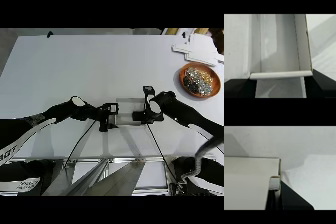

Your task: Fold the box and place the chain.

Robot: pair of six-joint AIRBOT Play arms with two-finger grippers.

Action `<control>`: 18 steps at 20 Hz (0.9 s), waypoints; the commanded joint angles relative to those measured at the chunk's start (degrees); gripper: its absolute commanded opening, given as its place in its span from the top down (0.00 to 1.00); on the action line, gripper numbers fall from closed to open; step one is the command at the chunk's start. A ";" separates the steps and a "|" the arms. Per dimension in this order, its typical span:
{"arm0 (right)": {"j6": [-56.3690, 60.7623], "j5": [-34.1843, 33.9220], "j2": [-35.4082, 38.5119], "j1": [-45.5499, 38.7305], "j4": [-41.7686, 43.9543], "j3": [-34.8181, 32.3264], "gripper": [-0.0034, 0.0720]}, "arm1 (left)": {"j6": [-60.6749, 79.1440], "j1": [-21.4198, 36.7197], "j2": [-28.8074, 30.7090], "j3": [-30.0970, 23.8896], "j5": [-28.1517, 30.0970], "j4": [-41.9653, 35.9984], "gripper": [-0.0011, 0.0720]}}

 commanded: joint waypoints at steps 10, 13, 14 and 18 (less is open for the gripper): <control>-0.02 -0.57 -0.04 0.04 -1.57 0.59 0.64 | 0.13 -0.04 -0.02 -0.04 -0.20 0.22 0.75; -0.02 -0.59 -0.17 0.00 -1.88 0.59 0.64 | 0.11 -0.04 -0.02 -0.04 -0.20 0.22 0.75; -0.02 -0.59 -0.28 0.00 -1.90 0.59 0.64 | 0.11 -0.04 -0.02 -0.04 -0.20 0.22 0.75; -0.02 0.00 -1.77 0.22 -1.77 0.59 0.64 | 0.11 -0.04 -0.02 -0.04 -0.22 0.22 0.75</control>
